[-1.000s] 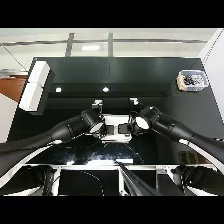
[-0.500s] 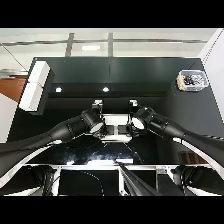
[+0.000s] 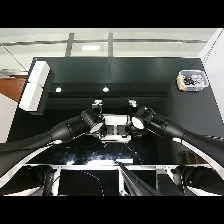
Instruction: Fold the box and place the chain.
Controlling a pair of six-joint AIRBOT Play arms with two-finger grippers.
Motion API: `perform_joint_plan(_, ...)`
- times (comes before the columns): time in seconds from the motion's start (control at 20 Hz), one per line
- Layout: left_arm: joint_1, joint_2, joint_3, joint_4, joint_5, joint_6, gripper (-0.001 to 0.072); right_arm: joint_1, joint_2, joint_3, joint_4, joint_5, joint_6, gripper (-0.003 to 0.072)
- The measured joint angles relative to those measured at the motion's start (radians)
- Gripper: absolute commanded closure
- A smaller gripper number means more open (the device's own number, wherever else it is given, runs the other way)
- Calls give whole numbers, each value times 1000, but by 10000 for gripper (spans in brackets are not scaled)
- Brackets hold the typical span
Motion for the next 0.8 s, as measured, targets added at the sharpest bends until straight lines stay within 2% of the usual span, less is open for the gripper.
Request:
perform_joint_plan(0.25,0,0,0,-1,2,0,677,0,90,0,8,63,-89,239)
perform_joint_plan(0.45,0,0,0,-2,2,4,677,-19,270,0,-21,147,-162,238)
perform_joint_plan(0.65,0,0,0,-3,-1,7,677,-134,475,0,-211,244,-206,239)
perform_joint_plan(0.8,0,0,0,-3,-2,7,676,-348,541,-5,-409,233,-259,240)
